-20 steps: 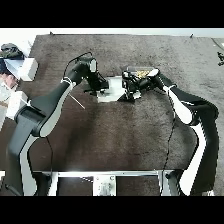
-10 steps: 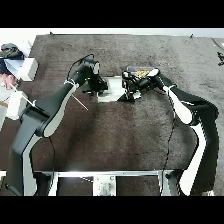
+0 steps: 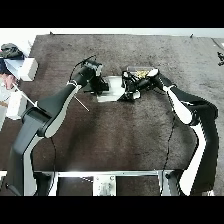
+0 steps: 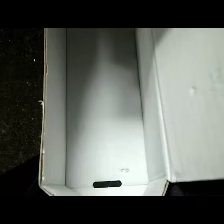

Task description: Fold the box and place the chain.

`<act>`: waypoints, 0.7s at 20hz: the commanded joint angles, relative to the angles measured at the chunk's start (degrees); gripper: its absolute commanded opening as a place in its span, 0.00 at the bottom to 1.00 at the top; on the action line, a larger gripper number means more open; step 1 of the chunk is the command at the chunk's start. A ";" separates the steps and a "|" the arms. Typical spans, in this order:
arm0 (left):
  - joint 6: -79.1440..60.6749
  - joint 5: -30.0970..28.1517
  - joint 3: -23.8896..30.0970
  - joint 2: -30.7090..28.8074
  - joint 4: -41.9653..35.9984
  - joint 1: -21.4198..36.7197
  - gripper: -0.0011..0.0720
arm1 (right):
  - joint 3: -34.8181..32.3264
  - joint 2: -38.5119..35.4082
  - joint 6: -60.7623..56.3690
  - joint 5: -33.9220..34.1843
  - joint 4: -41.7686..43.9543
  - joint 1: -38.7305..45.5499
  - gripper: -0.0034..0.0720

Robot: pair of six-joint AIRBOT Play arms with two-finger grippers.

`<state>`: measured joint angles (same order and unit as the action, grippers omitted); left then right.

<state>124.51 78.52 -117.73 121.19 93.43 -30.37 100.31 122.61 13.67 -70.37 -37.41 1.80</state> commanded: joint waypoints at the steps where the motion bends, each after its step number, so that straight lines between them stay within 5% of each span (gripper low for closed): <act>1: 0.04 -0.33 -0.04 0.02 0.50 -0.04 0.15 | 0.04 0.02 0.00 -0.17 -0.09 0.04 0.57; 2: 0.04 -0.28 -0.04 0.02 0.50 -0.04 0.15 | 0.04 0.02 0.00 -0.17 -0.09 0.07 0.57; 3: 0.00 -0.09 -0.04 0.02 0.52 -0.04 0.03 | 0.04 0.02 0.00 -0.17 -0.09 0.07 0.57; 9: -0.24 -0.07 -0.04 0.02 0.48 -0.04 0.04 | 0.04 0.02 0.00 -0.17 -0.09 0.07 0.57; 10: -1.70 -0.15 -0.04 0.00 -0.15 -0.04 0.34 | 0.04 0.02 0.00 -0.17 -0.09 0.04 0.57; 11: -3.76 -0.63 -0.07 -0.02 -1.36 -0.04 0.42 | 0.04 0.02 0.00 -0.17 -0.09 0.07 0.57; 14: -5.16 -0.46 -0.07 -0.48 -2.60 -0.04 0.43 | 0.04 0.02 0.00 -0.17 -0.09 0.04 0.57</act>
